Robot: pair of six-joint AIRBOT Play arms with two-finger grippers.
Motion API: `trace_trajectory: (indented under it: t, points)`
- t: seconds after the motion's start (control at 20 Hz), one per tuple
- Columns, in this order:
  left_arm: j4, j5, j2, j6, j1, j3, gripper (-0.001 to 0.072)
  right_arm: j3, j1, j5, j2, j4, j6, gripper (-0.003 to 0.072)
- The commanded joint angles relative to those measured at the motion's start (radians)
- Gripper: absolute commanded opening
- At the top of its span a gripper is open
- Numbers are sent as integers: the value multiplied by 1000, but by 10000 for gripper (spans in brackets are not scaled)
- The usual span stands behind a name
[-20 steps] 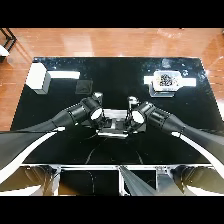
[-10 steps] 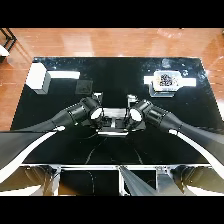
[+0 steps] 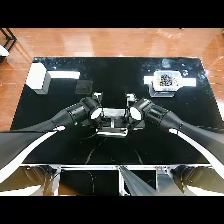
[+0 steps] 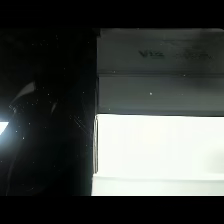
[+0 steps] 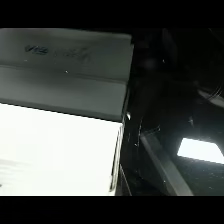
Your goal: Fold the box and place the chain.
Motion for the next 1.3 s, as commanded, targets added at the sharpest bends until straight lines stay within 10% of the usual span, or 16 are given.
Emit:
trace_trajectory:
  t: [0.0,0.9,0.95,1.25]
  points:
    - [-3,-1,0,-1,1,0,21,6,0,3,-1,-21,-2,272]
    - [-3,-1,0,-1,1,0,21,6,0,-13,-50,-26,13,225]
    - [-3,-1,0,-1,1,0,21,6,0,-11,-50,-26,13,116]
    - [-3,-1,0,-1,1,0,21,6,0,-10,-50,-15,11,21]
